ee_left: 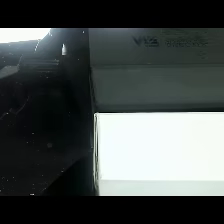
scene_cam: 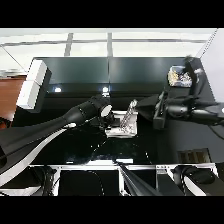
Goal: Fold the box and place the chain.
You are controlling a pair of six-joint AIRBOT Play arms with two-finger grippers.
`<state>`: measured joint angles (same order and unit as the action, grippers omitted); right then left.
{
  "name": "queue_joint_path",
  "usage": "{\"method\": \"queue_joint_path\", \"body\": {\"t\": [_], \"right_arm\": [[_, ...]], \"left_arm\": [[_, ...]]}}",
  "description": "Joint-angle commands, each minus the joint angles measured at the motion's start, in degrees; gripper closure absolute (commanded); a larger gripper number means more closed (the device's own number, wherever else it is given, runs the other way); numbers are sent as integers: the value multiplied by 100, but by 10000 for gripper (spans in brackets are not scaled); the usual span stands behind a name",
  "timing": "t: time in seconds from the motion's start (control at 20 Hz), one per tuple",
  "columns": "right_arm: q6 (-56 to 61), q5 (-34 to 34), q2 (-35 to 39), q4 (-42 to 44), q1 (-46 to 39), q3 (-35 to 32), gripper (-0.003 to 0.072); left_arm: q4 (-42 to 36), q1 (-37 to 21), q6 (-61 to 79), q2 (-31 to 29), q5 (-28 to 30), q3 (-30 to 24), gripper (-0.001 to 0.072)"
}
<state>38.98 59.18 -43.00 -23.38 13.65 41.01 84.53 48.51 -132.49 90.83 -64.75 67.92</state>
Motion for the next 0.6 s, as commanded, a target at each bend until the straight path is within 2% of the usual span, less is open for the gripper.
{"method": "queue_joint_path", "body": {"t": [0.0,0.05,0.15,0.4,0.55], "right_arm": [[413,-326,-289,-629,232,-645,550],[413,-483,-343,-671,258,-793,431],[415,-595,-356,-964,170,-813,431],[411,151,-356,-1141,-968,-249,434],[411,201,-356,-1187,-1362,-238,435]], "left_arm": [[0,0,2,0,0,4,679],[0,0,2,0,0,4,680],[0,0,2,0,0,4,679],[-17,0,4,0,-2,4,680],[-107,0,26,-2,9,7,680]]}}
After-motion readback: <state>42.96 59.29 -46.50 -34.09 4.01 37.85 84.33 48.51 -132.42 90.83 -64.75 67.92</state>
